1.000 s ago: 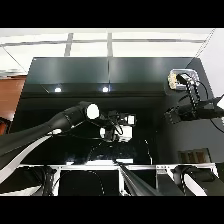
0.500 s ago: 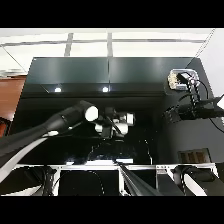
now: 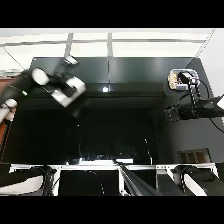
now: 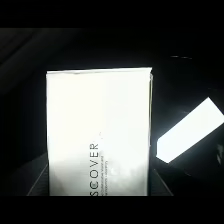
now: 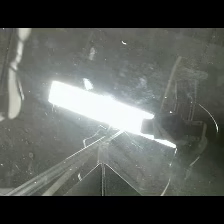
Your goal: Fold the box and place the chain.
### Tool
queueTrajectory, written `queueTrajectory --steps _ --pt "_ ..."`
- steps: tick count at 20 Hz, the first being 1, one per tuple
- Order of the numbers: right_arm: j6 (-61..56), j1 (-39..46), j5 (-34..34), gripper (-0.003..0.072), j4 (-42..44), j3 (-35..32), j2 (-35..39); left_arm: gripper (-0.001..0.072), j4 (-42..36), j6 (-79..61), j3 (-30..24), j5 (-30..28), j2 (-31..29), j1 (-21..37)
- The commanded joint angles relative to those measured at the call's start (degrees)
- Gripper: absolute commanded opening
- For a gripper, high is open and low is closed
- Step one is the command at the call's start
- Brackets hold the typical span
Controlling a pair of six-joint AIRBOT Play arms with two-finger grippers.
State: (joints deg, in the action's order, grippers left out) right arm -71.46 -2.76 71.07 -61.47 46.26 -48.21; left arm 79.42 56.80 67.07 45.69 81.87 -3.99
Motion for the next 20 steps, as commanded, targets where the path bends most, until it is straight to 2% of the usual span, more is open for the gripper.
queueTrajectory --steps 1,3,7,11,13,15,17,20 --pt "-0.4 0.0 0.1 0.0016 0.6 0.0 0.0 0.024 0.9 12.2 12.8 1.8 9.1 15.1" --pt "-0.4 0.0 0.1 0.0016 0.5 0.0 0.0 0.024 0.9 12.6 21.9 2.4 16.4 18.8" --pt "-2.2 0.0 0.3 0.0016 0.5 0.0 0.0 0.0241 1.9 10.0 37.3 2.4 29.1 20.2" --pt "-3.3 0.0 0.3 0.0016 0.6 0.0 0.0 0.0241 5.8 10.4 47.3 3.7 38.7 20.4" --pt "-3.4 0.0 0.3 0.0016 0.6 0.0 0.0 0.0256 5.3 12.5 50.2 4.5 41.7 20.6" --pt "-4.1 0.0 0.3 0.0016 0.5 0.0 0.0 0.0709 6.3 13.1 50.2 3.1 41.9 20.1" --pt "-4.7 0.0 1.1 0.0016 0.8 0.0 0.0 0.0712 9.2 13.8 51.8 3.7 40.3 19.5" --pt "-4.7 0.0 0.8 0.0016 1.6 0.0 0.0 0.0712 11.1 13.8 52.0 5.7 33.5 18.8"
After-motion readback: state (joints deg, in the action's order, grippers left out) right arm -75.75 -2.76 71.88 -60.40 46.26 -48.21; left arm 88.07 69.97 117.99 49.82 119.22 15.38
